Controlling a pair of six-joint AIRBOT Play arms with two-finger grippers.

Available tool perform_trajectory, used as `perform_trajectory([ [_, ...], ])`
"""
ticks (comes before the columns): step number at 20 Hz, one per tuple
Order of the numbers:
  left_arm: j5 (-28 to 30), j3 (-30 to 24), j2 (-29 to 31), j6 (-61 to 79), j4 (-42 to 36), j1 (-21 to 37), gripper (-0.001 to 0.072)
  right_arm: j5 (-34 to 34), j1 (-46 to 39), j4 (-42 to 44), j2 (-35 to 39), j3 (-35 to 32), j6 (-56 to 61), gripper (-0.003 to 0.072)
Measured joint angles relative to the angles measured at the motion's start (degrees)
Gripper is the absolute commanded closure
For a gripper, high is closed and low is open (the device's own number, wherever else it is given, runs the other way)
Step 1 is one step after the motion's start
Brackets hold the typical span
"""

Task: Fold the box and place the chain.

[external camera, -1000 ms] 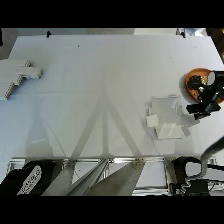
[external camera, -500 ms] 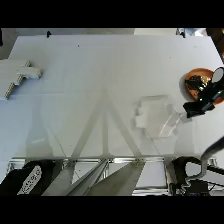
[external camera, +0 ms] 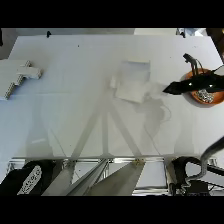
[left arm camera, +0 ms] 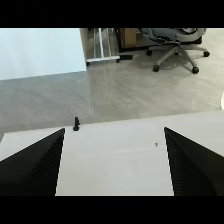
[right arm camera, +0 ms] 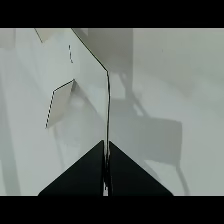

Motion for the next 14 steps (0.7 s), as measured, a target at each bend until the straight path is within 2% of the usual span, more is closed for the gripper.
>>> perform_trajectory([
  [8,0.00,0.00,0.00,0.00,0.00,0.00,0.0011,-11.61,10.99,1.11,-7.34,-0.04,-5.05,0.0675],
  [14,0.00,0.00,0.00,0.02,0.00,0.00,0.0011,-15.82,13.46,-0.26,-8.48,-0.04,-5.60,0.0674],
])
